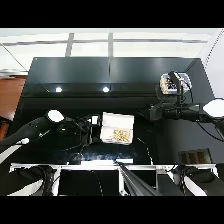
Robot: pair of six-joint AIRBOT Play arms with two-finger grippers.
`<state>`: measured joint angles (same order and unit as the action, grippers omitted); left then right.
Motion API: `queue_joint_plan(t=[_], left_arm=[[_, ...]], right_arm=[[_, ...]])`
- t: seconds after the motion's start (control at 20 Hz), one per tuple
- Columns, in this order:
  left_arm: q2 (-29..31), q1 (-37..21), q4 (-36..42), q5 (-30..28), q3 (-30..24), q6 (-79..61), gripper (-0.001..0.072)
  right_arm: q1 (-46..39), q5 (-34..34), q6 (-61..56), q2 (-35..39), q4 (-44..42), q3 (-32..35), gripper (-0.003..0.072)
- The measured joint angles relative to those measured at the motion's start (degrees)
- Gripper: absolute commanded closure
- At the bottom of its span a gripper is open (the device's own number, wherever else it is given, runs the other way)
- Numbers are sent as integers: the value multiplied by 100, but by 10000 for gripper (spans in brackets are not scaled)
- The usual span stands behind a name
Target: Fold the box and place the chain.
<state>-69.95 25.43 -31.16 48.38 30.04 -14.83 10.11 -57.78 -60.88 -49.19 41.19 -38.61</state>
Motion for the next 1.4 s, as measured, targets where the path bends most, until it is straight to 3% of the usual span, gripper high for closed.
queue_joint_plan(t=[0.65, 1.15, 1.25, 1.3, 1.4], left_arm=[[76, -4, -57, 0, 157, -2, -1], [-72, 22, -9, 96, 269, -133, 1], [-76, 24, 9, 240, 269, -151, 1], [-76, 24, 15, 308, 269, -151, 1], [-76, 24, 15, 341, 269, -157, 1]], right_arm=[[0, -7, -48, 0, 37, 0, 90], [0, -295, -1115, 0, 896, 0, 110], [0, -531, -1504, 0, 1213, 33, 546], [20, -669, -1637, 0, 1316, 70, 634], [138, -859, -1825, -13, 1440, 160, 663]])
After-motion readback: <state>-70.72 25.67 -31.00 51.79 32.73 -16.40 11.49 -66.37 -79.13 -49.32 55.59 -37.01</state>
